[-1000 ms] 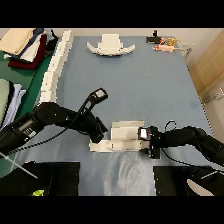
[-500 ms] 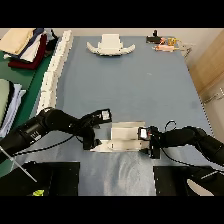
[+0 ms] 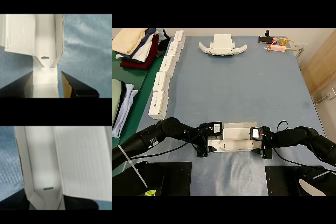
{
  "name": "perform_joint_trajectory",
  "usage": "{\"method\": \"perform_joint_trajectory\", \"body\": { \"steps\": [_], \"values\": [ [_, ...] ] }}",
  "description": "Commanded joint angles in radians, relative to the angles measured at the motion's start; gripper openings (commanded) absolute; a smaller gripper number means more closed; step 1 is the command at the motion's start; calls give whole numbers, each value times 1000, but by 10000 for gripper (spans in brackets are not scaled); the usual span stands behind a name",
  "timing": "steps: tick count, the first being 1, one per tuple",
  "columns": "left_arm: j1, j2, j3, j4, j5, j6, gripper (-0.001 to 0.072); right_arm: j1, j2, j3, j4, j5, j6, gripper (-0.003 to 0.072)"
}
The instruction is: Fold the box.
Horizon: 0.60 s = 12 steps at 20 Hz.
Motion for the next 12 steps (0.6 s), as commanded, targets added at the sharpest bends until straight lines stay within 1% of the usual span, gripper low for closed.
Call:
{"method": "perform_joint_trajectory", "body": {
  "steps": [1,4,5,6,8,9,10,12],
  "values": [
    [-4,-29,-10,-86,27,60,533,0,0,1,0,0,0,507],
    [-24,-56,-10,-90,34,60,530,0,0,1,0,0,0,507],
    [-31,-66,-9,-93,42,60,423,0,0,1,0,0,0,507],
    [-38,-78,-9,-96,49,60,358,0,0,1,0,0,0,507],
    [-50,-96,-8,-122,82,60,344,0,0,0,0,0,0,506],
    [-56,-100,-8,-130,104,60,184,0,0,1,0,0,0,507],
    [-64,-102,-7,-135,126,60,161,0,0,1,0,0,0,506],
    [-84,-104,-7,-142,163,60,161,0,0,0,0,0,0,507]
  ]
}}
